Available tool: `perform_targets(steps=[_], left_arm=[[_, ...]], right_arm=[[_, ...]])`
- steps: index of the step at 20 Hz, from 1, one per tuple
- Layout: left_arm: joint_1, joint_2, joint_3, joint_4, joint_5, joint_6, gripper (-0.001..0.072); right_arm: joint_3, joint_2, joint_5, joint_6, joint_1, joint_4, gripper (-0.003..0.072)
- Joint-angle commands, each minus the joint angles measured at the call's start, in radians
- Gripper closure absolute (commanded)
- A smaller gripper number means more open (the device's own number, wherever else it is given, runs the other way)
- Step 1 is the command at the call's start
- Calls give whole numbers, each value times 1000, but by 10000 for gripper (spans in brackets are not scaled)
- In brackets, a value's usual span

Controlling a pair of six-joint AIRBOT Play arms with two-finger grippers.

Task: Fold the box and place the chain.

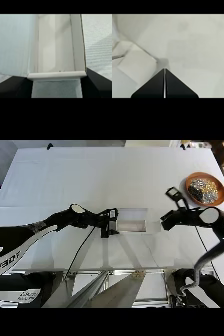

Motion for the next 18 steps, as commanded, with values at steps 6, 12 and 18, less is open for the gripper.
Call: perform_targets(steps=[6, 12, 18], left_arm=[[0, 0, -1, 0, 0, 0, 574], [0, 0, -1, 0, 0, 0, 574], [0, 0, -1, 0, 0, 0, 574]], right_arm=[[0, -168, 87, 247, -55, 67, 670], [0, -269, 123, 233, 46, 143, 670], [2, -226, 171, 179, 48, 262, 617]])
